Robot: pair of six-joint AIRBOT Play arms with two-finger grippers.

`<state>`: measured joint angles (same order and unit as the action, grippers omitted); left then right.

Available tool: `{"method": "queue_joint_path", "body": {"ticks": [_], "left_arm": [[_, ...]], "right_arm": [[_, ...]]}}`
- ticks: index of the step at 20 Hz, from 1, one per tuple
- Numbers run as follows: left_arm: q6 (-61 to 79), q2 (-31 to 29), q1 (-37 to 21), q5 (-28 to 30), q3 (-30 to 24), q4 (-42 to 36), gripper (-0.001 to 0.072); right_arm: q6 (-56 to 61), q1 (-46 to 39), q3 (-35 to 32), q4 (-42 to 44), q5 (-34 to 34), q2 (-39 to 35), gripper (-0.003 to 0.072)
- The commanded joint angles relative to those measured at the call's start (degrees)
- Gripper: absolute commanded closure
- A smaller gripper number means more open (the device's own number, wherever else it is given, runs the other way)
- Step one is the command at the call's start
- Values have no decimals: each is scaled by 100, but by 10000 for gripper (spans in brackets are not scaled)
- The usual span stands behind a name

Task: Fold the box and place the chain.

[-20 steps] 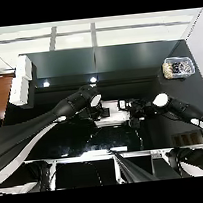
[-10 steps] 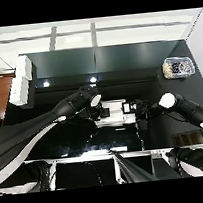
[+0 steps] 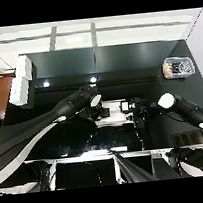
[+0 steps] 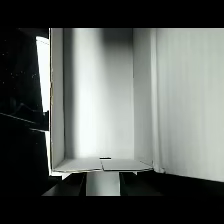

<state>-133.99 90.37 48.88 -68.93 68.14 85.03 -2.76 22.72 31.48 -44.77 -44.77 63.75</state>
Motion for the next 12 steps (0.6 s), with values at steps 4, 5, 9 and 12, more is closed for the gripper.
{"method": "queue_joint_path", "body": {"ticks": [4, 5, 9, 12], "left_arm": [[4, 4, -4, 9, -2, -4, 685], [4, 4, -4, 7, -2, -4, 685], [4, 4, -7, 4, -2, -2, 684], [4, 4, -4, 9, -2, -2, 684]], "right_arm": [[-26, 63, 4, 592, 76, 177, 460], [-26, 96, 4, 833, 105, 238, 460], [-13, 144, 4, 1163, 267, 422, 459], [22, 144, 4, 1154, 260, 422, 571]]}}
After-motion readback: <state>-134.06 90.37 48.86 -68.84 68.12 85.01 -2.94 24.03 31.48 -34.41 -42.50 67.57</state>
